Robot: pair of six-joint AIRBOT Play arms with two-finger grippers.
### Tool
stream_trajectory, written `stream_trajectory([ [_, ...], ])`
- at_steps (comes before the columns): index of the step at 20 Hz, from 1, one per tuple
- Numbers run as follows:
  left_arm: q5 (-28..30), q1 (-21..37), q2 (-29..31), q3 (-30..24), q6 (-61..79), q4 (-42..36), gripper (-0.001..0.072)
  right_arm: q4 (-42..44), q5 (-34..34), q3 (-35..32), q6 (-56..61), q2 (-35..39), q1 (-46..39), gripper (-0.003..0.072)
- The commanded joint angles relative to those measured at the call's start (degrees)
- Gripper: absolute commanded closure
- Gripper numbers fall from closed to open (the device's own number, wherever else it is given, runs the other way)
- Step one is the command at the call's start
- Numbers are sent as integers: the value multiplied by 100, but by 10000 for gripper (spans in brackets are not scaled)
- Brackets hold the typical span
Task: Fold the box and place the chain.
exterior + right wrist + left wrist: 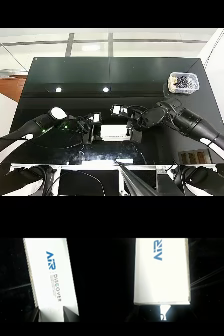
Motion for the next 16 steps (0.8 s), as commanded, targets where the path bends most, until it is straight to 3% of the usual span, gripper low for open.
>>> stream_trajectory([
  [1, -2, 4, -2, 0, 2, 2, 245, -20, 55, -35, 24, -4, 2, 193],
  [16, -2, 4, -4, 0, 2, 2, 245, -31, -11, 332, 278, 260, -28, 210],
])
